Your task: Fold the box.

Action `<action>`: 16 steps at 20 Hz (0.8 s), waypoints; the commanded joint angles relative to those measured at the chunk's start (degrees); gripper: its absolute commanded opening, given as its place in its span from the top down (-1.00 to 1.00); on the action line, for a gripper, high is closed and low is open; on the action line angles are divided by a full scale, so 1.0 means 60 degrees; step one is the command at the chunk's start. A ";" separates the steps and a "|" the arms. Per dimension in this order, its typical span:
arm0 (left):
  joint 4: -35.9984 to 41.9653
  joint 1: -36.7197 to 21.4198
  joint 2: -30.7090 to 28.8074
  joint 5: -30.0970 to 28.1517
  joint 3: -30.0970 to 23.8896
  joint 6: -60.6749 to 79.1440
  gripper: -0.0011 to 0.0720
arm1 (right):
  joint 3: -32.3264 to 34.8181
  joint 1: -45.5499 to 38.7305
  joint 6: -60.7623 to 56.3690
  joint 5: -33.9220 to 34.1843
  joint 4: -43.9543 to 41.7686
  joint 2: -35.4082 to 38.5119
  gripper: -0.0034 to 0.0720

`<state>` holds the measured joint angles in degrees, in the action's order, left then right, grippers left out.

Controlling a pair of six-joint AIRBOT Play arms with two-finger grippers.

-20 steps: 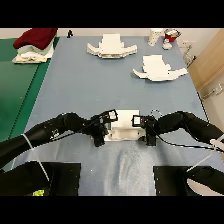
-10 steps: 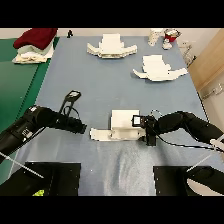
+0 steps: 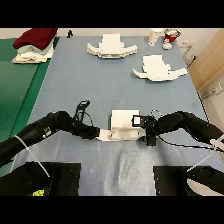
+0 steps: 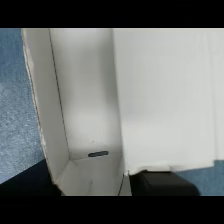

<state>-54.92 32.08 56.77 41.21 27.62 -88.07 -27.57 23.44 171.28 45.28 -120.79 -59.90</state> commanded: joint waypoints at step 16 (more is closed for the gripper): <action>0.0871 0.0889 0.0168 -0.0055 0.1213 0.0007 0.92 | 0.0004 0.0004 -0.0004 -0.0004 -0.0004 -0.0004 -0.39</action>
<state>-49.78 37.39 57.84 39.51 34.02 -87.99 -27.57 23.46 171.28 45.28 -120.79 -59.90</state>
